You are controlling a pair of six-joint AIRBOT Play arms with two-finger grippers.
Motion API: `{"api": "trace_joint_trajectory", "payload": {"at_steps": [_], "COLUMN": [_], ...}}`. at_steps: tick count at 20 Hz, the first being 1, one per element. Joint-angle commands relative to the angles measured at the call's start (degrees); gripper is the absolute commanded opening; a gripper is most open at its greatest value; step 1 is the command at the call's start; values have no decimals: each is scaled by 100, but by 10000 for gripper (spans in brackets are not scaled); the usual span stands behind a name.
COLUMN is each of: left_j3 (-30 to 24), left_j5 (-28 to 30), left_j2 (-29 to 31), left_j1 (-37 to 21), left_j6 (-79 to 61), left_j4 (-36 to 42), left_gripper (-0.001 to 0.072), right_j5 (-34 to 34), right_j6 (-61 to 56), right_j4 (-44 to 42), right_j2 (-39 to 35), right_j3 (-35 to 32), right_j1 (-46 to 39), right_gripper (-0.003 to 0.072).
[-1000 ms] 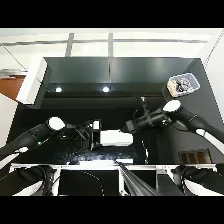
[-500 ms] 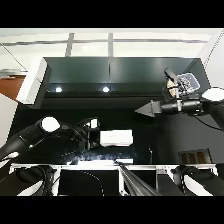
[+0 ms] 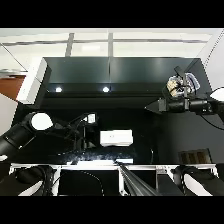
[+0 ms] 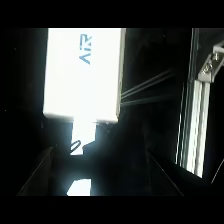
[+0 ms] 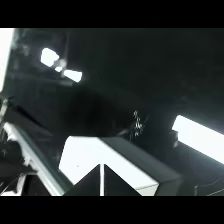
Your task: Fold the box and place the chain.
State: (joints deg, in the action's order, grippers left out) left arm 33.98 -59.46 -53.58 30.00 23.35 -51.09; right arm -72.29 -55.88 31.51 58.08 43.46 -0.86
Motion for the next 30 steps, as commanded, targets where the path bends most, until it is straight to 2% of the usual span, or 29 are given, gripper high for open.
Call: {"api": "trace_joint_trajectory", "payload": {"at_steps": [1,5,9,17,30], "left_j3": [267,654,1029,1130,1130], "left_j5": [647,1333,1436,1537,1399], "left_j2": [-293,-879,-1423,-1727,-1722], "left_j1": [367,1021,1309,1517,1698], "left_j6": [831,833,839,833,837], "left_j4": [-50,-52,-76,-96,-293], "left_gripper": [704,704,704,705,705], "right_j5": [269,442,437,446,463], "right_j6": [2,-4,-4,-4,-7], "right_j4": [76,72,72,72,72], "right_j2": [-4,-4,-4,-4,-4], "right_j3": [2,2,2,2,2], "right_j1": [-59,-57,-57,-57,-57], "right_gripper": [37,37,37,37,37]}}
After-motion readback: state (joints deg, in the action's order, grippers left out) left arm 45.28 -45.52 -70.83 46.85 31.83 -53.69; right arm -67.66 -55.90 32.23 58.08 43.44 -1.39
